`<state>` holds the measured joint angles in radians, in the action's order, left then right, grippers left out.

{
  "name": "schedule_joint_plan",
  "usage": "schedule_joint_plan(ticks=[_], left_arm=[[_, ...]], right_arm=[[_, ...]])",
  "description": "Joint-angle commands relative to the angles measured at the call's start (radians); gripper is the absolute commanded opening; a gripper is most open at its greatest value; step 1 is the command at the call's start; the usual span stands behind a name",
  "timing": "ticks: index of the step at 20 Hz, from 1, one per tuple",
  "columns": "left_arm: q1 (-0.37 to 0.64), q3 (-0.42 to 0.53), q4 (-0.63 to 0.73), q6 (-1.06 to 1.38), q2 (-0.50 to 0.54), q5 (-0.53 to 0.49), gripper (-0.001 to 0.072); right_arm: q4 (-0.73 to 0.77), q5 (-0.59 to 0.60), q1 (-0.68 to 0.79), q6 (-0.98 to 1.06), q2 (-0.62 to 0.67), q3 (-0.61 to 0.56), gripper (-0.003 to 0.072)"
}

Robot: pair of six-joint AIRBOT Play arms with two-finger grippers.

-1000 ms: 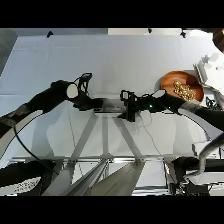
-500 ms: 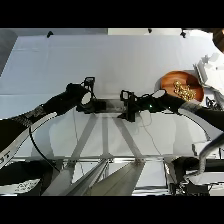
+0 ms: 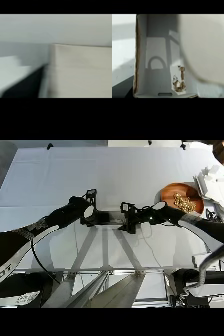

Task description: Fold the box and place the chain.

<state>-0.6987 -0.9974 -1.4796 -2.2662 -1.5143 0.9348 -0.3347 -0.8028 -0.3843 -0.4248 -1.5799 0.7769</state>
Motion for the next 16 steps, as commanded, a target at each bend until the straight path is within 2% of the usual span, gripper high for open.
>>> schedule_joint_plan(ticks=[1, 10, 16], left_arm=[[0.002, 0.001, -0.034, 0.0, 0.03, 0.035, 0.0658], [0.044, 0.001, -0.043, 0.128, 0.201, 0.126, 0.0657], [0.173, 0.002, 0.087, 0.55, 0.259, 0.209, 0.0636]], right_arm=[[-0.001, 0.002, 0.0, -0.003, 0.0, 0.0, 0.0381], [-0.001, 0.002, -0.001, -0.003, 0.0, 0.0, 0.0381], [-0.001, 0.001, -0.001, -0.003, 0.0, 0.0, 0.0381]])
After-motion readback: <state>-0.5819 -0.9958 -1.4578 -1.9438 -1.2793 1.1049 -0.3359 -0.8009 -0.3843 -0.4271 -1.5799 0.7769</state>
